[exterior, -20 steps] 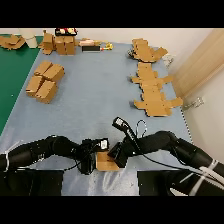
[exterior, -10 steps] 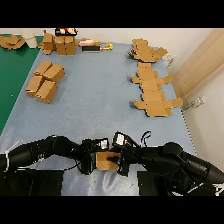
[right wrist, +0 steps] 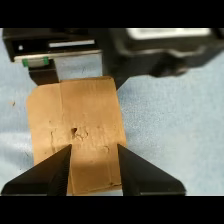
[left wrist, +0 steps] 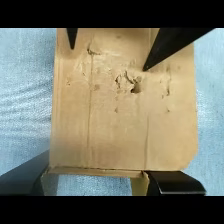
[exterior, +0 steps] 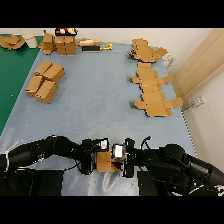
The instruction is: Fold the box.
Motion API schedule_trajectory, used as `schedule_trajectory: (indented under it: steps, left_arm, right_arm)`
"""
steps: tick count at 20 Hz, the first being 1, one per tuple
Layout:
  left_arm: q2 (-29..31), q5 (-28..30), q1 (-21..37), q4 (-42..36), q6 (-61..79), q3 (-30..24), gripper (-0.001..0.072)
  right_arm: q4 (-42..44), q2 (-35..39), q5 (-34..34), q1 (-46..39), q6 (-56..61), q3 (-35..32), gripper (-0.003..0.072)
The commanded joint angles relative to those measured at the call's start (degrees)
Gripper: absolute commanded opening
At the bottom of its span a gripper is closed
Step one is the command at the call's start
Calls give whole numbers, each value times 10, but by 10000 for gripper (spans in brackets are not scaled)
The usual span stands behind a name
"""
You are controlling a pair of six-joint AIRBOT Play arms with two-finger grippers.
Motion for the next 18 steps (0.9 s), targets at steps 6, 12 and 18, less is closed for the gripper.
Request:
schedule_trajectory:
  steps: [6,12,18]
  left_arm:
    - [0,0,0,0,0,0,462]
    - [0,0,0,0,0,0,462]
    - [0,0,0,0,0,0,462]
  right_arm:
    - [-55,27,18,23,-52,0,458]
    - [-32,44,21,23,-58,0,458]
    - [36,60,-26,23,-83,-5,458]
